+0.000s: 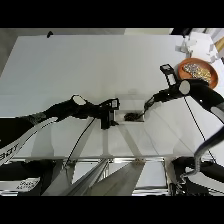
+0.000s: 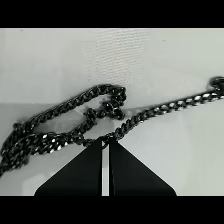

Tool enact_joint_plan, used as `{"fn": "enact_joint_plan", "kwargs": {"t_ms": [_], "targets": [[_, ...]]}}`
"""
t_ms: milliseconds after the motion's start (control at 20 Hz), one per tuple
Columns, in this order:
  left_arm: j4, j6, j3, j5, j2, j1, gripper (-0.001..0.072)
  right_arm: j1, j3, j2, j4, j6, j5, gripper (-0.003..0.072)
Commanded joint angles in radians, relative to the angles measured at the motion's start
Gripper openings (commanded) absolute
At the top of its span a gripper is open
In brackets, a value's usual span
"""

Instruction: Fold the box and place the chain.

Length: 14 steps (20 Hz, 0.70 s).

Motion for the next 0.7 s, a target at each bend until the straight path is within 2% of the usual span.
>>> {"fn": "enact_joint_plan", "kwargs": {"t_ms": [0,200,450,650], "targets": [[0.000,0.000,0.000,0.000,0.001,-0.001,0.0138,0.001,0.001,0.109,-0.003,-0.006,0.063,0.0013],[0.000,0.000,0.000,0.000,0.001,-0.001,0.0138,0.001,0.000,0.300,0.060,-0.082,0.195,0.0013],[0.000,0.000,0.000,0.000,0.000,-0.001,0.0138,0.001,0.000,0.554,0.391,-0.260,0.320,0.0013],[0.000,0.000,0.000,0.000,0.001,-0.001,0.0138,0.001,0.000,0.667,0.613,-0.346,0.353,0.0014]]}}
